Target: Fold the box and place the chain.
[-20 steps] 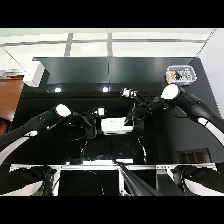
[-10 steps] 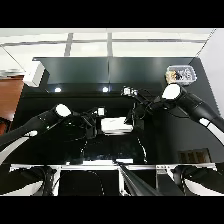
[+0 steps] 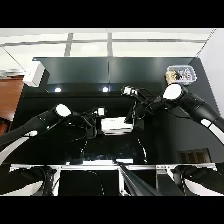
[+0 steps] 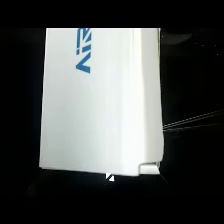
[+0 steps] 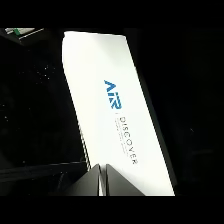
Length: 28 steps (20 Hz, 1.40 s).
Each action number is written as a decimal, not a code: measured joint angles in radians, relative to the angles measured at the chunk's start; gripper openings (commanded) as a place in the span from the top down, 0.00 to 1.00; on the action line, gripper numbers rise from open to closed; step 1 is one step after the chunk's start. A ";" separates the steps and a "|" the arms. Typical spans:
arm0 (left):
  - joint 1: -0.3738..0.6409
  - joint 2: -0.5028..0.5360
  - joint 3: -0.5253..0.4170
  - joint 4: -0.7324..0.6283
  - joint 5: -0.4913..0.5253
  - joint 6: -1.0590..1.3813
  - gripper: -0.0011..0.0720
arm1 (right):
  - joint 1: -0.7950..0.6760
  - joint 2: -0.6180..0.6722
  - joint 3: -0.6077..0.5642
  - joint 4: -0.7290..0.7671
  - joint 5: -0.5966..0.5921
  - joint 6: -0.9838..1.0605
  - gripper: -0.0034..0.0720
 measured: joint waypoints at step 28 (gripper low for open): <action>0.000 0.000 0.000 0.001 0.001 0.002 0.44 | 0.014 -0.003 -0.013 -0.020 -0.066 0.006 0.40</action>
